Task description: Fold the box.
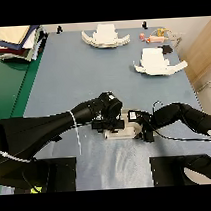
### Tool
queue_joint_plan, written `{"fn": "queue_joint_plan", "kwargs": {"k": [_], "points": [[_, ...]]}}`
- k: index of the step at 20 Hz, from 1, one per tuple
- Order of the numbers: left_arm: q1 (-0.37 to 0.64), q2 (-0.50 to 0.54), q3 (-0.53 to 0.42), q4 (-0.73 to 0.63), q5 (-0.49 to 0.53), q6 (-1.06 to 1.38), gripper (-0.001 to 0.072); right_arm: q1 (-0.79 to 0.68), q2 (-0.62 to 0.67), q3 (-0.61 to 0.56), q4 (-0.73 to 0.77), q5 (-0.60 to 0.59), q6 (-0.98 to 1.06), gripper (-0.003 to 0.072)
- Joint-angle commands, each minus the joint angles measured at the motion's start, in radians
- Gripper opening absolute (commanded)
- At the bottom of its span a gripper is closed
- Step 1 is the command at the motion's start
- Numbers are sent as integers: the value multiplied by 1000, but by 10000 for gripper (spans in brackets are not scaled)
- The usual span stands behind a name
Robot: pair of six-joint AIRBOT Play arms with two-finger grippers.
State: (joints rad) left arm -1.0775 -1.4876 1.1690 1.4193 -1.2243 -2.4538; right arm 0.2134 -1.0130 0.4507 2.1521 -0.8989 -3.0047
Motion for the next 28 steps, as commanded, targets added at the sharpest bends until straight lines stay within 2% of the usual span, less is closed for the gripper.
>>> {"fn": "queue_joint_plan", "kwargs": {"k": [1,2,3,8,9,10,11,17,19,20,21,22,28], "points": [[0,0,2,2,-5,0,185,0,0,1,0,0,1,543],[-3,0,2,3,6,1,51,0,0,1,0,0,1,543],[-8,-2,2,8,17,-2,17,0,0,1,0,0,1,543],[-10,-1,2,16,1,-23,20,0,0,1,0,0,1,543],[-10,-1,2,16,-7,-23,62,0,0,1,0,0,1,543],[-10,0,2,16,-17,-23,389,0,0,1,0,0,1,543],[-10,0,6,16,-33,-26,556,0,0,1,0,0,1,543],[-10,1,50,46,-77,-21,553,0,0,1,0,0,1,543],[-10,0,50,62,-87,-23,513,0,0,1,0,0,1,543],[-10,-2,49,67,-87,-23,427,0,0,1,0,0,1,543],[-10,-3,49,67,-85,-23,375,0,0,1,0,0,1,543],[-10,-5,48,67,-82,-23,357,0,0,1,0,0,1,543],[-26,-38,48,62,-54,-28,357,0,0,1,0,0,1,543]]}}
